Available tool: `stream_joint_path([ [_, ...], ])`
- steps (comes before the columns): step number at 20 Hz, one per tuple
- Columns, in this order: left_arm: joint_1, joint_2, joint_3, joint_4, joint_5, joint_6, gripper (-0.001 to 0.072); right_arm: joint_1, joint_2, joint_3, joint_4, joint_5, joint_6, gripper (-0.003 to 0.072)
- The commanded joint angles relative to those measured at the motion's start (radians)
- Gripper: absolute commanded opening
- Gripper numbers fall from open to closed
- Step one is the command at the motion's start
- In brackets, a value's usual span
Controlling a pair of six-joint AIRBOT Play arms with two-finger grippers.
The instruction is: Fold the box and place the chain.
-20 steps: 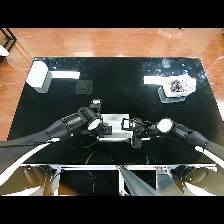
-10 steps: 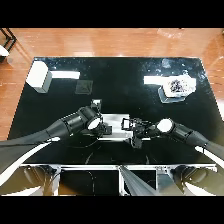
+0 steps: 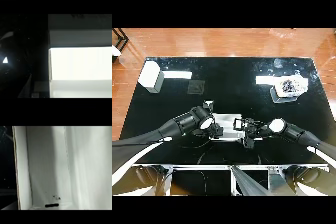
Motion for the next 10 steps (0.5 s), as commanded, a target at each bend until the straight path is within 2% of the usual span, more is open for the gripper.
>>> stream_joint_path([
  [1, 0.001, 0.002, 0.001, 0.020, 0.000, 0.002, 0.0565, 0.001, 0.000, 0.000, 0.001, 0.000, 0.001, 0.0334],
  [2, 0.001, 0.001, 0.001, 0.019, 0.005, 0.003, 0.0546, 0.001, 0.000, 0.000, 0.001, 0.000, 0.001, 0.0334],
  [3, 0.001, 0.001, 0.001, 0.018, 0.012, 0.011, 0.0495, 0.001, 0.000, 0.000, 0.001, 0.000, 0.001, 0.0334],
  [5, 0.001, 0.001, 0.001, -0.001, 0.022, 0.031, 0.0283, 0.001, 0.000, 0.000, 0.001, 0.000, 0.000, 0.0334],
  [8, 0.001, 0.000, 0.001, -0.003, 0.029, 0.037, 0.0032, 0.001, 0.000, 0.000, 0.001, 0.000, 0.000, 0.0334],
  [10, 0.000, 0.000, 0.001, -0.003, 0.034, 0.044, 0.0019, 0.001, 0.000, 0.000, 0.001, 0.000, 0.000, 0.0334],
])
